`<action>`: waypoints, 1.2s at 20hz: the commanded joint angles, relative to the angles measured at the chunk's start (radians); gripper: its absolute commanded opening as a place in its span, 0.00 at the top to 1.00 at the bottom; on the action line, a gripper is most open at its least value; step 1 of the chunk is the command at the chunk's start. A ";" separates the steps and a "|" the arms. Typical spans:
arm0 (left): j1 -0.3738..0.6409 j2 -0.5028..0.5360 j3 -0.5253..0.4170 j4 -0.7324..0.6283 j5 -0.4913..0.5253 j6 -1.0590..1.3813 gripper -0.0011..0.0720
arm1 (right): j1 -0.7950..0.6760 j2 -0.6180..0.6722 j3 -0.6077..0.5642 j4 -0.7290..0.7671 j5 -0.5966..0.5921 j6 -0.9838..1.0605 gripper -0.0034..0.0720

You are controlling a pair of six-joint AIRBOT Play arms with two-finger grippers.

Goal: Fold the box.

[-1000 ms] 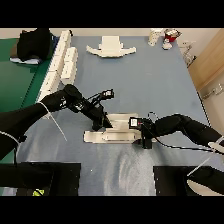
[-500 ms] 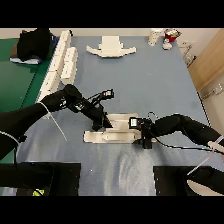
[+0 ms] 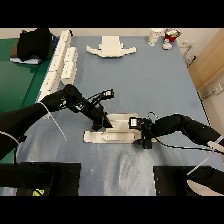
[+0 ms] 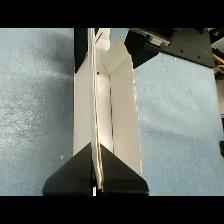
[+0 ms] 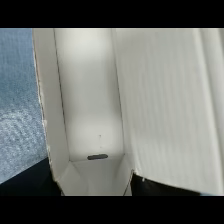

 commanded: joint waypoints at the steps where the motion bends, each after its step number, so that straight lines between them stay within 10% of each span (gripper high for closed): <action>1: 0.000 -0.001 0.000 0.000 0.000 0.000 0.97 | 0.001 -0.001 0.000 0.000 0.000 0.000 0.39; 22: 0.000 -0.001 0.000 -0.053 0.016 0.000 0.96 | 0.001 -0.001 0.000 -0.001 0.000 0.000 0.39; 23: 0.000 -0.001 0.000 -0.052 0.015 0.000 0.94 | 0.001 -0.001 0.000 -0.001 0.000 0.000 0.39; 24: 0.000 -0.001 0.000 -0.053 0.016 0.000 0.67 | 0.001 -0.001 0.000 -0.001 0.000 0.000 0.39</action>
